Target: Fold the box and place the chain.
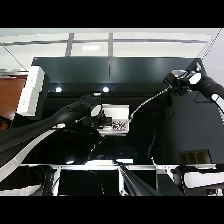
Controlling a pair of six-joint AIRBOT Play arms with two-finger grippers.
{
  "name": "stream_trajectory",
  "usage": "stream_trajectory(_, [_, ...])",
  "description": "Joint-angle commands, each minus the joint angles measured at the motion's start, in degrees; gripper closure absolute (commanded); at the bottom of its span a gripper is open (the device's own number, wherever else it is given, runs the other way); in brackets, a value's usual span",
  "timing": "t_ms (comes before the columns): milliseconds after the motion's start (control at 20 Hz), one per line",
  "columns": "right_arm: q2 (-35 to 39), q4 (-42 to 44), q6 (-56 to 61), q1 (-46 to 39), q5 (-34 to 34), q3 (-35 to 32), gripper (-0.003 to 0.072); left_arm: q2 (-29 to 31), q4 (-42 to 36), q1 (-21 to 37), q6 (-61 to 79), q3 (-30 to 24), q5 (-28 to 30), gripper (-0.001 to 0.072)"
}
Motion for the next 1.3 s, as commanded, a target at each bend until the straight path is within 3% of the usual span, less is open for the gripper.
stream_trajectory(0, [-1.57,1.22,0.94,-0.04,-0.33,0.87,-0.0023,-0.04,0.02,0.0,0.0,0.0,0.0,0.0681])
stream_trajectory(50, [-1.57,0.83,0.94,-0.04,-0.33,0.87,-0.0021,-0.04,0.02,0.0,0.0,0.0,0.0,0.068])
stream_trajectory(100, [-1.57,0.35,0.94,-0.04,-0.33,0.87,0.0098,-0.04,0.0,0.0,0.0,0.0,0.0,0.068])
stream_trajectory(250, [-1.55,-0.37,0.94,-0.04,1.11,0.85,0.0658,-0.04,0.0,0.0,0.0,0.0,-0.02,0.068])
stream_trajectory(400, [-0.55,0.48,0.55,-0.04,7.21,0.85,0.0671,-0.04,0.0,0.0,0.0,0.0,0.0,0.068])
stream_trajectory(550, [5.4,0.48,-11.67,-0.04,14.75,0.85,0.0671,-0.04,0.0,0.0,0.0,0.0,0.0,0.068])
stream_trajectory(700, [18.1,0.5,-20.06,0.0,21.55,0.85,0.0672,-0.04,0.0,0.0,0.0,0.0,-0.02,0.068])
stream_trajectory(900, [37.83,1.22,-24.94,0.02,25.55,0.85,0.0672,-0.04,-0.02,0.0,0.0,0.0,0.0,0.068])
stream_trajectory(1050, [49.57,8.17,-27.36,0.0,28.09,0.85,0.0672,-0.04,-0.02,0.0,0.0,0.0,-0.02,0.0681])
stream_trajectory(1250, [56.06,21.33,-30.64,0.02,34.51,0.85,0.0672,-0.04,-0.02,0.0,0.0,0.0,-0.02,0.068])
